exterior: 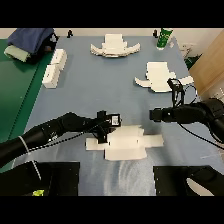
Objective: Fold the box.
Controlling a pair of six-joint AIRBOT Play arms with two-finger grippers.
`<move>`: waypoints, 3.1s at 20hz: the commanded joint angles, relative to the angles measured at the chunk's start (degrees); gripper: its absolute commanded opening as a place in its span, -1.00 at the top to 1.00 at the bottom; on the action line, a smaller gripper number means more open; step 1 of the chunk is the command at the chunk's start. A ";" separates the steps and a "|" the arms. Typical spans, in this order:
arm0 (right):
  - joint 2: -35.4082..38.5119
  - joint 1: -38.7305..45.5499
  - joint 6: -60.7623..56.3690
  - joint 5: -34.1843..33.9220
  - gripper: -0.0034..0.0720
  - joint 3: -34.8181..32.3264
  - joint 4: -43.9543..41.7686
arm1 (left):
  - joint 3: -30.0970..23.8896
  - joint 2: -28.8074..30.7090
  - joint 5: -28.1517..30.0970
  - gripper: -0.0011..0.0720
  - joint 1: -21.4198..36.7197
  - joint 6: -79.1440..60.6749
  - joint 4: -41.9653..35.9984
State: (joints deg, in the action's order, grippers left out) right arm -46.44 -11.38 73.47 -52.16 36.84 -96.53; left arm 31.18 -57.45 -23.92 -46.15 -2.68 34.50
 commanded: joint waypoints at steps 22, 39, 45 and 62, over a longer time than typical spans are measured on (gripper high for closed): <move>-0.04 -0.04 0.00 -0.85 0.26 -0.02 -1.29 | 0.90 3.34 -6.99 0.94 2.08 1.95 0.48; -0.04 -0.04 0.00 -0.72 0.26 -0.02 -1.25 | 1.62 -1.86 -13.16 0.93 5.29 2.78 0.63; -0.04 -0.04 0.00 -0.98 0.33 -0.02 -1.68 | 1.55 -3.13 -13.20 0.93 5.31 4.74 0.70; -0.04 -0.04 0.02 -2.34 0.33 -0.02 -2.12 | 2.23 -4.22 -16.24 0.93 5.31 4.72 0.68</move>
State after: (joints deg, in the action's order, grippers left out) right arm -46.44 -11.38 73.49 -54.46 36.84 -98.61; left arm 32.93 -61.69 -40.23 -40.84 2.04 35.16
